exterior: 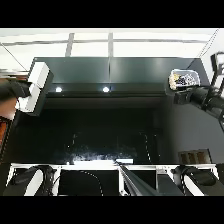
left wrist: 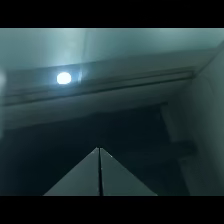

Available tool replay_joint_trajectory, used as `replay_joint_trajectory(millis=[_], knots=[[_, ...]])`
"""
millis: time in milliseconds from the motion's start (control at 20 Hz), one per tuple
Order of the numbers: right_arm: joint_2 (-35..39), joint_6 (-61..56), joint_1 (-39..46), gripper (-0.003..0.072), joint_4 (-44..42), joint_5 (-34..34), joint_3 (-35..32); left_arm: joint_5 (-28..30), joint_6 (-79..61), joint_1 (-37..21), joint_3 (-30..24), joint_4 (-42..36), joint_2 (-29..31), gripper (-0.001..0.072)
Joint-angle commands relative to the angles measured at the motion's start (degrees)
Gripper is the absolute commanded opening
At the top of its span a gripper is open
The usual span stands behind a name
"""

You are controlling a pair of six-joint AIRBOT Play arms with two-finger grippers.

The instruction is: Fold the box and place the chain.

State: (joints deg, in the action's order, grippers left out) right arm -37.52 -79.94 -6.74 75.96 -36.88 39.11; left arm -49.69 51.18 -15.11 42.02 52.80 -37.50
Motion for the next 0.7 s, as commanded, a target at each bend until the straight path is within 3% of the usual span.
replay_joint_trajectory(millis=[0, 150, 650], knots=[[1.6, -0.9, -0.3, 0.0016, 1.0, 4.6, -5.7, 4.2, 0.1, 3.6, -13.9, 1.2, 13.9, 0.0028], [1.6, -0.9, -0.3, 0.0016, 1.0, 4.6, -5.7, 4.6, 0.7, 3.6, -15.0, 3.9, 17.1, 0.003], [1.6, -0.9, -0.3, 0.0016, 1.0, 4.6, -5.7, 5.1, 0.7, 3.6, -15.0, 3.7, 17.3, 0.0031]])
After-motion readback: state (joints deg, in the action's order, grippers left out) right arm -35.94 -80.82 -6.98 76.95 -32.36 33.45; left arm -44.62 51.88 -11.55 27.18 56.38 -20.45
